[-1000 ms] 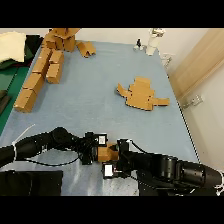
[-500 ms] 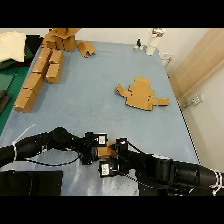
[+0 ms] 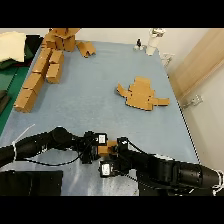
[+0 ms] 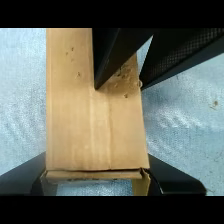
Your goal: Fold the box.
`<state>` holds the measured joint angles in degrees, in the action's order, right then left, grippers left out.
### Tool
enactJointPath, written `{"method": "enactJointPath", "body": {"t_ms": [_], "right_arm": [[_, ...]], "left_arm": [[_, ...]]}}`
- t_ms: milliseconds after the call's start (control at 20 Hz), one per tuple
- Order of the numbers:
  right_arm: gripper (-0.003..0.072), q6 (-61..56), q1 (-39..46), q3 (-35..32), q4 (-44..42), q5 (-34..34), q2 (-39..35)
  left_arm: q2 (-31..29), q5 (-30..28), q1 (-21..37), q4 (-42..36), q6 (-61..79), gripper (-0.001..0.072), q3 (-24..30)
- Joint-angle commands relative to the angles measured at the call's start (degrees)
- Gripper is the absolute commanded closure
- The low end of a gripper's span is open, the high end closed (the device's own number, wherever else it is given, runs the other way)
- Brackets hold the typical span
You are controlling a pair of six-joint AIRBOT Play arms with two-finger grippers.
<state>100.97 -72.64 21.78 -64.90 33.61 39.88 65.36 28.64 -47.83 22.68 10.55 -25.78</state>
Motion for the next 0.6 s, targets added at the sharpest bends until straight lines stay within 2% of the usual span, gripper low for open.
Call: {"method": "enactJointPath", "body": {"t_ms": [0,300,350,400,550], "right_arm": [[0.0428,-0.02,0.0,0.04,0.2,-0.11,-1.05],[0.0429,-0.02,0.0,0.07,0.2,-0.24,-1.81],[0.0438,-0.02,0.0,0.07,0.2,-0.35,-1.86],[0.0496,-0.02,0.0,0.15,0.2,-0.35,-1.88],[0.0496,-0.02,0.02,0.94,0.7,-0.46,-2.32]], "left_arm": [[0.0,0.26,0.0,0.04,0.15,0.015,0.0],[0.0,0.28,0.0,0.04,0.15,0.015,0.0],[0.0,0.28,0.0,0.04,0.15,0.015,0.0],[0.0,0.28,0.0,0.04,0.15,0.015,0.0],[0.0,0.28,0.0,0.04,0.15,0.015,0.0]]}}
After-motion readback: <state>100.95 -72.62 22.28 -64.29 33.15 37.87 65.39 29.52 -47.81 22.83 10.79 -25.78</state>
